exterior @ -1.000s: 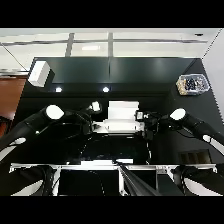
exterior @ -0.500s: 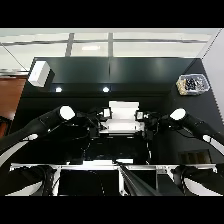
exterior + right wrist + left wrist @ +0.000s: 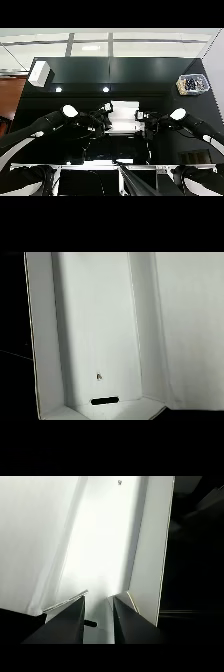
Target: Fold the box and place the chain.
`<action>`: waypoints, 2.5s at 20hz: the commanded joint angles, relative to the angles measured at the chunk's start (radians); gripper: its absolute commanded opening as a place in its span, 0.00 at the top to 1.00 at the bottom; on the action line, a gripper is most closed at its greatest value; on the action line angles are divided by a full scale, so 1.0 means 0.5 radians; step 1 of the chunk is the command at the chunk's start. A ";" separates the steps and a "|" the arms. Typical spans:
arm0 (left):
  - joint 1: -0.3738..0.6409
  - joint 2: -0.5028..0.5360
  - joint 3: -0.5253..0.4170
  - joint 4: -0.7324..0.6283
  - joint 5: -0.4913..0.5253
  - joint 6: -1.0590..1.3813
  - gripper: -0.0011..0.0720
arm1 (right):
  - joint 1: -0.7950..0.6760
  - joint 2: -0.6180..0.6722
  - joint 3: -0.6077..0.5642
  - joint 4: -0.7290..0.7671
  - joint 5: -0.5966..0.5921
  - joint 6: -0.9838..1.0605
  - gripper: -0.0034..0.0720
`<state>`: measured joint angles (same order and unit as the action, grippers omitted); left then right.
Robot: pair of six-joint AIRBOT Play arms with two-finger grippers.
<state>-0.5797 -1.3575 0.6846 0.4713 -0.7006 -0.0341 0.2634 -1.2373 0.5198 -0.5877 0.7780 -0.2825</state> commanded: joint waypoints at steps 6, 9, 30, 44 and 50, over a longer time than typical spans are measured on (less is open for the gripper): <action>0.001 -0.043 0.002 -0.085 -0.031 0.006 0.46 | 0.001 -0.002 -0.002 0.001 0.000 0.003 0.63; 0.005 -0.037 0.011 -0.069 -0.041 0.004 0.58 | 0.001 -0.002 -0.002 0.002 -0.001 0.003 0.63; 1.114 -0.010 -0.380 0.016 -0.747 -2.040 0.95 | 0.001 -0.002 -0.002 0.002 0.008 0.005 0.63; 0.735 -0.179 0.185 -0.078 -0.967 -1.765 0.06 | 0.001 -0.002 -0.002 0.000 0.007 0.027 0.63; 0.449 -0.179 0.370 0.249 -0.858 -2.065 0.06 | 0.001 -0.002 -0.002 0.000 0.006 0.027 0.63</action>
<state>-0.2951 -1.4464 0.8249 0.4904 -1.1603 -0.9665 0.2634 -1.2381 0.5198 -0.5877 0.7811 -0.2695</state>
